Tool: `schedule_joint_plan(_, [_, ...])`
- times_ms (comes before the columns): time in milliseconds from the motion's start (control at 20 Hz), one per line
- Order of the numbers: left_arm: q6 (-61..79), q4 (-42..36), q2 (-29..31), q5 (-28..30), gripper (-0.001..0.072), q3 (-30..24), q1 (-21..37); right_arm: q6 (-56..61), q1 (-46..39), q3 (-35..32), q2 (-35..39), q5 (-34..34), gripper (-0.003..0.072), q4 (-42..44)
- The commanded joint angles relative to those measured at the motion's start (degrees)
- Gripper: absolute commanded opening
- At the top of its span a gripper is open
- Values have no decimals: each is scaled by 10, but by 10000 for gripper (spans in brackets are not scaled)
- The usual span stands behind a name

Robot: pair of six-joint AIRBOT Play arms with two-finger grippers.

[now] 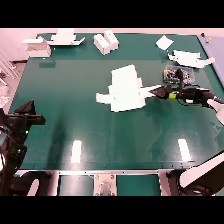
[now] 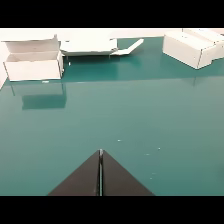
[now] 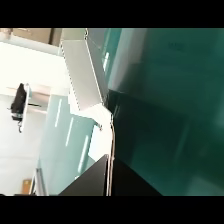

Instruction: Fold the box and place the chain.

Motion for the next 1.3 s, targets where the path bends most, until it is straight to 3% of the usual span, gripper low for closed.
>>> schedule_joint_plan(0, [0,0,0,0,22,1,0,-1,55,-8,21,-93,-1,26])
schedule_joint_plan(250, [0,0,0,0,22,1,0,4,107,-10,23,-172,-1,54])
schedule_joint_plan(550, [-2,0,0,-7,22,1,0,-4,130,-49,23,-221,-1,49])
schedule_joint_plan(1250, [-5,0,0,-36,23,1,0,-31,126,-55,23,-258,0,35])
